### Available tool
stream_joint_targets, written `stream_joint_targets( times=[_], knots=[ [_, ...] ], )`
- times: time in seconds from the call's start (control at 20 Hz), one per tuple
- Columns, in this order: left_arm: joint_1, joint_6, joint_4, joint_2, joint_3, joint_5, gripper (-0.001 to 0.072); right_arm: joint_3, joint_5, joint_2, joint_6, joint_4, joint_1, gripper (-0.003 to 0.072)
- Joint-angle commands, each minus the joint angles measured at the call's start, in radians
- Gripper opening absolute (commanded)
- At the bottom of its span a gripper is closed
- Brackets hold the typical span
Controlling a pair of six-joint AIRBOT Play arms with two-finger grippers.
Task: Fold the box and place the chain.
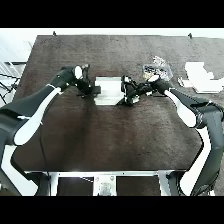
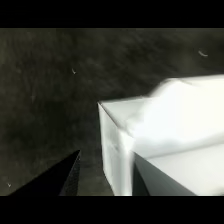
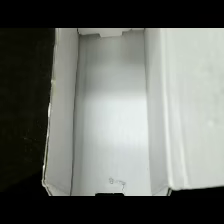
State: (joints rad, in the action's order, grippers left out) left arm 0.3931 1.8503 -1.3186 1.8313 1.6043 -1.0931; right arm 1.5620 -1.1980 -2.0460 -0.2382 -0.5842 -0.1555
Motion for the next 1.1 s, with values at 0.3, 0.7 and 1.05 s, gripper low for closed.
stream_joint_targets(
  times=[0.3,0.7,1.05],
  knots=[
    [0.014,0.029,-0.010,0.038,0.102,-0.039,0.0354,0.000,0.000,0.000,0.002,-0.002,0.000,0.0521],
    [0.041,0.077,-0.068,0.215,0.376,-0.319,0.0353,0.000,0.000,0.000,0.002,-0.003,0.000,0.0520],
    [0.049,0.098,-0.132,0.257,0.420,-0.386,0.0352,0.000,0.000,0.000,0.002,-0.002,0.000,0.0521]
  ],
)
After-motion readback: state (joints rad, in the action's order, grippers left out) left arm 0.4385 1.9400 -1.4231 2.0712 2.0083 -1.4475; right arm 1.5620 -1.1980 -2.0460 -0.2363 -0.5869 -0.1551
